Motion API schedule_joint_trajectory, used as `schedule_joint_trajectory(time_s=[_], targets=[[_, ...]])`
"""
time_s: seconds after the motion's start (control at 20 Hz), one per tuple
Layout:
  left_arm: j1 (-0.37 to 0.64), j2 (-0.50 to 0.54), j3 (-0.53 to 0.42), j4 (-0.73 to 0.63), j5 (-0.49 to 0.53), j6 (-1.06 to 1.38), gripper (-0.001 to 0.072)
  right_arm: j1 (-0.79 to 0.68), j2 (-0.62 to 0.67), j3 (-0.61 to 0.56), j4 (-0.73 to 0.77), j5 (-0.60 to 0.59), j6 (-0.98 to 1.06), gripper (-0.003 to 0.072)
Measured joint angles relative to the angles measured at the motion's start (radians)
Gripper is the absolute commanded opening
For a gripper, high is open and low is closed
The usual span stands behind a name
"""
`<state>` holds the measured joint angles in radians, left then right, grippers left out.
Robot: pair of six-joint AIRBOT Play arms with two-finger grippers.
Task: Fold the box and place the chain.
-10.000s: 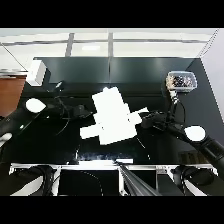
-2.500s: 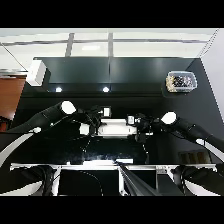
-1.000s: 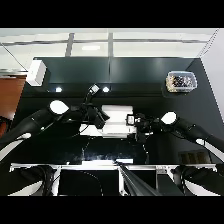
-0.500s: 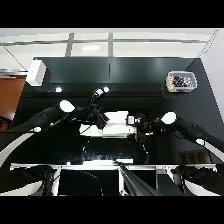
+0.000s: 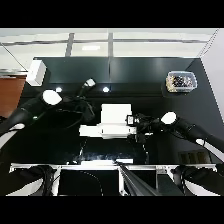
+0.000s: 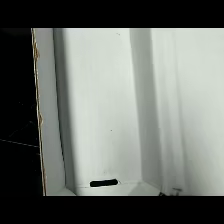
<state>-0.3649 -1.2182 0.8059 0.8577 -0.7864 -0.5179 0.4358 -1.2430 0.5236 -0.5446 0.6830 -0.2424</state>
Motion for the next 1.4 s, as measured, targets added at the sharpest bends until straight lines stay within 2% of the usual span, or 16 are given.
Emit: schedule_joint_trajectory(time_s=[0.05,0.1,0.15,0.2,0.25,0.4,0.6,0.75,0.85,0.9,1.0,1.05,1.4], targets=[[0.031,0.019,-0.011,0.021,-0.026,-0.002,0.0039,0.0,0.0,0.0,0.0,0.0,0.0,0.0309],[0.058,0.035,-0.024,0.039,-0.051,0.004,0.0151,0.0,0.0,0.0,0.0,0.0,0.0,0.0309],[0.071,0.045,-0.037,0.05,-0.08,0.029,0.0394,0.0,0.0,0.0,0.0,0.0,0.0,0.0309],[0.073,0.053,-0.053,0.057,-0.13,0.082,0.0701,0.0,0.0,0.0,0.0,0.0,0.0,0.0309],[0.063,0.058,-0.074,0.062,-0.176,0.156,0.0708,0.0,0.0,0.0,0.0,0.0,0.0,0.0309],[0.003,0.066,-0.134,0.077,-0.187,0.341,0.0708,0.0,0.0,0.0,0.0,0.0,0.0,0.0309],[-0.092,0.059,-0.19,0.038,-0.057,0.439,0.0659,0.0,0.0,0.0,0.0,0.0,0.0,0.031],[-0.137,0.042,-0.205,-0.016,0.001,0.464,0.0453,0.0,0.0,0.0,0.001,0.0,0.0,0.031],[-0.153,0.029,-0.209,-0.04,0.023,0.473,0.0247,0.0,0.0,0.0,0.001,0.0,0.0,0.031],[-0.158,0.024,-0.21,-0.048,0.028,0.478,0.0216,0.0,0.0,0.0,0.001,0.0,0.0,0.031],[-0.163,0.016,-0.212,-0.084,0.037,0.479,0.0205,0.0,0.0,0.0,0.001,0.0,0.0,0.031],[-0.165,0.012,-0.212,-0.1,0.039,0.481,0.0151,0.0,0.0,0.0,0.001,0.0,0.0,0.031],[-0.177,-0.031,-0.213,-0.27,0.036,0.484,0.0153,0.0,0.0,0.0,0.0,0.0,0.0,0.031]])
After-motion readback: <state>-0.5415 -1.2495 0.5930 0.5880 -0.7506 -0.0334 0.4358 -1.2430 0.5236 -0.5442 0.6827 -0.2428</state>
